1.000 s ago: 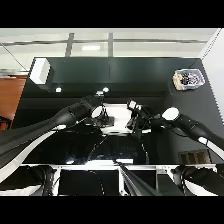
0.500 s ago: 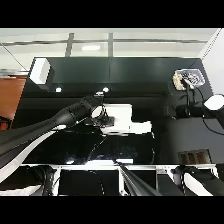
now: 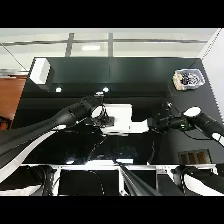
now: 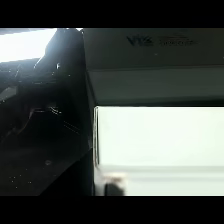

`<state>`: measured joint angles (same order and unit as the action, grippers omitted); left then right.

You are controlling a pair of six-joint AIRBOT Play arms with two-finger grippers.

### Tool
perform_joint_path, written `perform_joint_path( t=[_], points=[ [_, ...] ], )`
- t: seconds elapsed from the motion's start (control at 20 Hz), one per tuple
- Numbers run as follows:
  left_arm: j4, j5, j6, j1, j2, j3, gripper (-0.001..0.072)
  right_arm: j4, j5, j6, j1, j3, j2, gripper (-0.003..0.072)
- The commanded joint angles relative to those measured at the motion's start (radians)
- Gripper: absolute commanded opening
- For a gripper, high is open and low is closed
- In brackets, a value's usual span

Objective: Fold the box and place the chain.

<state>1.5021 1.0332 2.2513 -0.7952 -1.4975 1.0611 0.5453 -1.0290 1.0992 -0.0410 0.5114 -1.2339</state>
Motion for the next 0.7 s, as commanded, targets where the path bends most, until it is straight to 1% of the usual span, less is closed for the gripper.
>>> perform_joint_path(
  t=[0.0,0.05,0.1,0.15,0.25,0.4,0.45,0.5,0.65],
  points=[
    [0.0,0.0,0.0,0.0,-0.001,0.0,0.0028,-0.078,-0.065,-0.083,-0.031,0.063,-0.027,0.0022],
    [0.0,0.0,0.0,0.0,-0.001,0.0,0.0027,-0.052,-0.117,-0.083,-0.017,0.104,-0.027,0.0098],
    [0.0,0.0,0.001,0.0,-0.001,0.0,0.0028,-0.035,-0.16,-0.083,-0.004,0.14,-0.027,0.0389],
    [0.0,0.0,0.0,0.0,-0.001,0.0,0.0028,-0.029,-0.198,-0.083,0.006,0.171,-0.027,0.0638],
    [0.0,-0.001,0.001,0.0,-0.001,0.0,0.0027,-0.037,-0.241,-0.082,0.005,0.202,-0.027,0.0644],
    [0.0,-0.001,0.0,0.0,-0.001,0.0,0.0027,-0.025,-0.241,-0.076,-0.029,0.202,-0.027,0.0637],
    [0.0,-0.001,0.001,0.0,-0.001,0.0,0.0027,-0.014,-0.227,-0.064,-0.051,0.202,-0.027,0.0636],
    [0.0,-0.001,0.0,0.0,-0.001,0.0,0.0027,-0.008,-0.207,-0.049,-0.075,0.202,-0.027,0.0604],
    [0.0,-0.001,0.0,0.0,-0.001,0.0,0.0027,0.0,-0.13,-0.013,-0.146,0.202,-0.027,0.0596]
  ],
)
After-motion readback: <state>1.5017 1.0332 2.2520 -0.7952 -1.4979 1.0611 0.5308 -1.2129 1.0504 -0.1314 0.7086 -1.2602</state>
